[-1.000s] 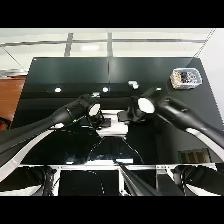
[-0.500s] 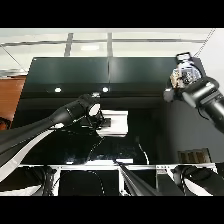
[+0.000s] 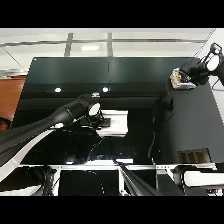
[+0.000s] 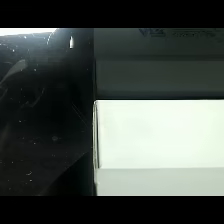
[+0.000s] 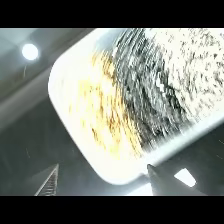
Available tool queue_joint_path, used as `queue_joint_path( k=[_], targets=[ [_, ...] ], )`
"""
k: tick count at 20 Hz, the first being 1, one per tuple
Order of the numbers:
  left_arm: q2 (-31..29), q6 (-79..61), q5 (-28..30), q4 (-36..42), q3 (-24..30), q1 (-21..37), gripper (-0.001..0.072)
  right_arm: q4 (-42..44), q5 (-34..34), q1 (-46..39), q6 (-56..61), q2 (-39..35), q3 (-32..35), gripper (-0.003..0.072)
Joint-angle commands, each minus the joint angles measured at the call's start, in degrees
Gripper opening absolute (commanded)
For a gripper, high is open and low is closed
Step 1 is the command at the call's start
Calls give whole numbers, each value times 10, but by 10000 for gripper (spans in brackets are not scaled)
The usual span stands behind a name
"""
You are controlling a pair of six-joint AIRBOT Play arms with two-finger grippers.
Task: Fold the box and place the chain.
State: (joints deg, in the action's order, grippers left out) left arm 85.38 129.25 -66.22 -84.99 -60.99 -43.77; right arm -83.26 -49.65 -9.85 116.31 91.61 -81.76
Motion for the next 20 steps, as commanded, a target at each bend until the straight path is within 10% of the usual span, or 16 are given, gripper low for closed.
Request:
queue_joint_path(
  k=[1, 13, 14, 16, 20],
  targets=[
    [0, 0, 0, 0, 0, 0, 26, 41, -80, -24, 87, 118, -142, 587],
    [0, 0, 0, 0, 0, 0, 26, 59, -76, -19, 125, 186, -173, 578],
    [0, 0, 0, 0, 0, 0, 26, 59, -77, -19, 125, 188, -173, 524],
    [0, 0, 0, 0, 0, 0, 26, 66, -81, -19, 110, 186, -173, 100],
    [0, 0, 0, 0, 0, 0, 27, 68, -98, -20, 31, 149, -173, 15]
  ],
)
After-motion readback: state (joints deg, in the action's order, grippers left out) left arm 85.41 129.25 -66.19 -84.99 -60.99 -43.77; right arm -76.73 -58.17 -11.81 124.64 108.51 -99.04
